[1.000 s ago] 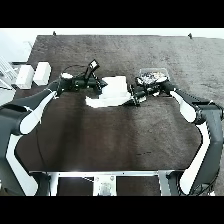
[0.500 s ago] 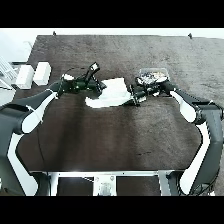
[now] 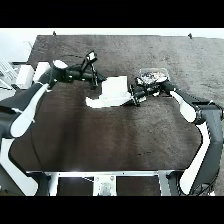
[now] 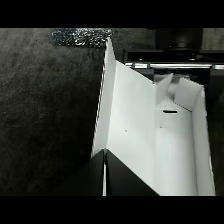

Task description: Fold the box and place the chain.

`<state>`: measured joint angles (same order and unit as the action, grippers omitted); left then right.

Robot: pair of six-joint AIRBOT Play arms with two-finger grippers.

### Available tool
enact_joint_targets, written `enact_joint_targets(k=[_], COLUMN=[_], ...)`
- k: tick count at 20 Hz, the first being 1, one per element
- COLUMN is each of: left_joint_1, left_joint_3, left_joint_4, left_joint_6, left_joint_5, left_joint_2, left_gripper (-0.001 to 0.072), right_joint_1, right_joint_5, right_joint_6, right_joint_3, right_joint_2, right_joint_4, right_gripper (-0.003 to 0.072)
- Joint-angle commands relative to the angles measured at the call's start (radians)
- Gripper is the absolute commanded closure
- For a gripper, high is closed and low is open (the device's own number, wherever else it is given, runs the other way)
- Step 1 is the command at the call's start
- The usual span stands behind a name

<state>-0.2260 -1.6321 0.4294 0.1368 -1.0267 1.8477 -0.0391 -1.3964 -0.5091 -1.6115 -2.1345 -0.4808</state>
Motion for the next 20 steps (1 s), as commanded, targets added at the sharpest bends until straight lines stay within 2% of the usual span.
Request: enact_joint_targets(k=[1,2,4,6,11,15,20], left_joint_1=[0.015,0.015,0.015,0.013,-0.037,-0.09,-0.095], left_joint_3=[-0.016,-0.016,-0.012,0.027,0.169,0.222,0.222], left_joint_4=[0.205,0.265,0.349,0.403,0.416,0.424,0.427], left_joint_6=[-0.149,-0.209,-0.287,-0.321,-0.269,-0.232,-0.233], left_joint_5=[-0.18,-0.22,-0.273,-0.254,-0.025,0.13,0.153], left_joint_2=[-0.077,-0.083,-0.076,-0.072,-0.07,-0.07,-0.061], left_gripper=[0.0291,0.0136,0.014,0.014,0.0139,0.0139,0.0141], right_joint_1=[-0.001,-0.001,-0.001,-0.001,-0.001,-0.001,-0.001], right_joint_5=[-0.001,-0.001,-0.001,-0.001,-0.001,-0.001,-0.001], right_joint_6=[0.0,0.0,0.0,0.0,0.0,0.0,0.0], right_joint_3=[0.0,0.0,0.0,0.0,0.0,0.0,0.0], right_joint_2=[-0.001,-0.001,-0.001,-0.001,-0.001,-0.001,-0.001], right_joint_4=[0.002,0.002,0.002,0.002,0.002,0.002,0.002], right_gripper=[0.0103,0.0104,0.0103,0.0103,0.0104,0.0104,0.0103])
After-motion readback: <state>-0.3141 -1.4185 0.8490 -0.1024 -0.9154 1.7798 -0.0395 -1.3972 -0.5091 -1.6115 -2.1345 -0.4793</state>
